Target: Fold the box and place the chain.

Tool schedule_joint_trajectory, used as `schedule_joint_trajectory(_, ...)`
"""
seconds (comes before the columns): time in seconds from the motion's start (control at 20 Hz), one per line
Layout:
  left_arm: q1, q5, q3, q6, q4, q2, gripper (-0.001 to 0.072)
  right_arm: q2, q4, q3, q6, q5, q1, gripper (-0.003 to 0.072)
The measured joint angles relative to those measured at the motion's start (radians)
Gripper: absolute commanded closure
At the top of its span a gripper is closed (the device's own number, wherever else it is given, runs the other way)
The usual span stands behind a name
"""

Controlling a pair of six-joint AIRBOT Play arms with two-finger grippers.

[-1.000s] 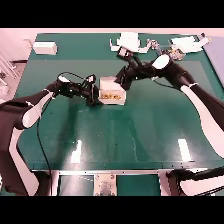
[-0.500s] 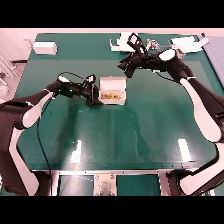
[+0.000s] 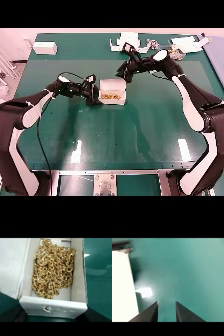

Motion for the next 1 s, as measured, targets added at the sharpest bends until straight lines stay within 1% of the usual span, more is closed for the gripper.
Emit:
schedule_joint_trajectory(0.15,0.000,0.000,0.000,0.000,0.000,0.000,0.0372,-0.003,-0.014,0.006,0.012,0.097,0.000,0.0403)
schedule_joint_trajectory(0.55,0.000,0.000,0.000,0.000,0.000,0.000,0.0371,0.012,0.041,0.008,0.105,0.330,0.001,0.0403)
schedule_joint_trajectory(0.7,0.000,0.000,0.000,0.000,0.000,0.000,0.0371,0.013,0.045,-0.001,0.125,0.358,0.001,0.0404)
schedule_joint_trajectory(0.9,0.000,0.000,0.000,0.000,0.000,0.000,0.0371,0.010,0.050,-0.010,0.126,0.357,0.001,0.0417)
schedule_joint_trajectory(1.0,0.000,0.000,0.000,0.000,0.000,0.000,0.0372,0.010,0.051,-0.016,0.126,0.356,0.002,0.0468)
